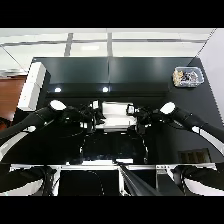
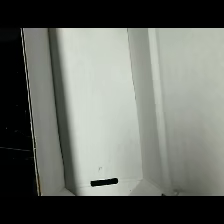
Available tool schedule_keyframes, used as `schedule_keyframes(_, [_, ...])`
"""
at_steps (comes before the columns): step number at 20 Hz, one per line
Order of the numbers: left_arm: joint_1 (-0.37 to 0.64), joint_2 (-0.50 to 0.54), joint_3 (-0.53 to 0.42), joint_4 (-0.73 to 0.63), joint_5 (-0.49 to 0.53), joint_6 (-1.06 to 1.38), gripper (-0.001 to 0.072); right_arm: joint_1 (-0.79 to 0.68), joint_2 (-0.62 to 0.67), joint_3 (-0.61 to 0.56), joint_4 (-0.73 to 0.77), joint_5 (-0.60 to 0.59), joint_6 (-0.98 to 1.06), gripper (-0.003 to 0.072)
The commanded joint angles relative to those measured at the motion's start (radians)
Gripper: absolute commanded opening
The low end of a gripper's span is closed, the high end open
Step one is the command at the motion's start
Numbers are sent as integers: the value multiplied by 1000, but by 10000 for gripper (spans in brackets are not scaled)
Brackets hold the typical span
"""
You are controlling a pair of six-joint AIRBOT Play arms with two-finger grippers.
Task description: Fold the box and place the chain.
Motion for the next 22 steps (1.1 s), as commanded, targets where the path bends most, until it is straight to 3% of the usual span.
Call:
schedule_keyframes(1, [-2, -3, 2, -13, -5, 2, 219, 0, 0, 1, 0, 0, 0, 189])
schedule_keyframes(5, [-2, -3, 2, -13, -5, 2, 217, 0, 0, 1, 0, 0, 0, 189])
schedule_keyframes(7, [-2, -3, 2, -13, -5, 2, 98, 0, 0, 1, 0, 0, 0, 189])
schedule_keyframes(8, [-9, -3, 2, -10, 0, 2, 105, 0, 0, 1, 0, 0, 0, 189])
schedule_keyframes(9, [-18, -3, 2, -1, 13, -2, 237, 0, 0, 1, 0, 0, 0, 189])
schedule_keyframes(10, [-28, -3, 2, 15, 24, -10, 320, 0, 0, 1, 0, 0, 0, 189])
schedule_keyframes(11, [-37, -3, 3, 29, 23, -10, 285, 0, 0, 1, 0, 0, 0, 189])
schedule_keyframes(12, [-42, -3, 3, 43, 20, -10, 191, 0, 0, 1, 0, 0, 0, 189])
schedule_keyframes(13, [-48, -3, 3, 50, 24, -10, 187, 0, 0, 1, 0, 0, 0, 189])
schedule_keyframes(14, [-50, -3, 3, 51, 28, -14, 348, 0, 0, 1, 0, 0, 0, 189])
schedule_keyframes(15, [-48, -3, 3, 50, 39, -30, 389, 0, 0, 1, 0, 0, 0, 189])
schedule_keyframes(17, [-27, -1, 3, 55, 38, -32, 133, 0, 0, 1, 0, 0, 0, 189])
schedule_keyframes(20, [43, 50, 3, 57, -10, -77, 38, 0, 0, 1, 0, 0, 0, 189])
schedule_keyframes(22, [109, 128, 3, 63, -58, -189, 28, 0, 0, 1, 0, 0, 0, 189])
